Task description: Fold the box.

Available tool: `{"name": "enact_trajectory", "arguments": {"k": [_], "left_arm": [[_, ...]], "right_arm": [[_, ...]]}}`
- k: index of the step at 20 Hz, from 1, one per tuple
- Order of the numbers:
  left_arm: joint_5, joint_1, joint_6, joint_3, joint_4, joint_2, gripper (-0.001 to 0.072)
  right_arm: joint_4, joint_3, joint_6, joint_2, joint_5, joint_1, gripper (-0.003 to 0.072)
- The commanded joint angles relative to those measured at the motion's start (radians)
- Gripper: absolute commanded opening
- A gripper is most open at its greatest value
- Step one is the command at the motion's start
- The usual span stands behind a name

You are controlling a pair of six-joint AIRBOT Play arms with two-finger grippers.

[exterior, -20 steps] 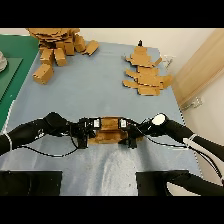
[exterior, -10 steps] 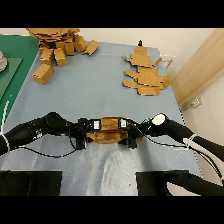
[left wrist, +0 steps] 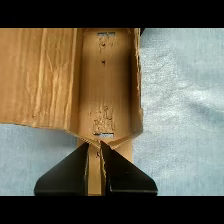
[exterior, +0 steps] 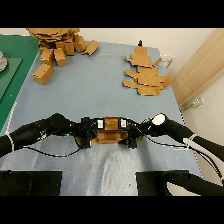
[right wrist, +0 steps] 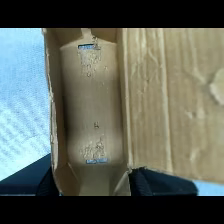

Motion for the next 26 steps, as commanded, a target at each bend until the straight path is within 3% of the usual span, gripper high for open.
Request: {"name": "enact_trajectory", "arguments": {"k": [1,9,10,16,17,18,19,26], "left_arm": [[-0.017,-0.003,0.001,0.008,-0.024,-0.006,0.0111],[-0.035,-0.003,0.029,0.008,-0.127,-0.007,0.0099],[-0.035,-0.003,0.029,0.008,-0.129,-0.01,0.0013],[-0.036,-0.003,0.032,0.013,-0.158,-0.052,0.0015],[-0.035,-0.003,0.032,0.019,-0.158,-0.052,0.0178],[-0.034,-0.003,0.032,0.022,-0.178,-0.052,0.0424],[-0.032,-0.003,0.032,0.023,-0.201,-0.053,0.0469],[-0.035,-0.003,0.032,0.023,-0.206,-0.056,0.047]], "right_arm": [[0.0,0.0,0.0,0.0,0.0,0.001,0.0469],[0.0,-0.001,0.0,0.0,0.0,0.001,0.0469],[0.0,-0.001,0.0,0.0,0.0,0.001,0.0469],[0.0,-0.001,0.0,0.0,0.0,0.001,0.0469],[0.0,-0.001,0.0,0.0,0.0,0.001,0.0469],[0.0,-0.001,0.0,0.0,0.0,0.001,0.0469],[0.0,-0.001,0.0,0.0,0.0,0.001,0.0469],[0.0,-0.001,0.0,0.0,0.0,0.001,0.0469]]}}
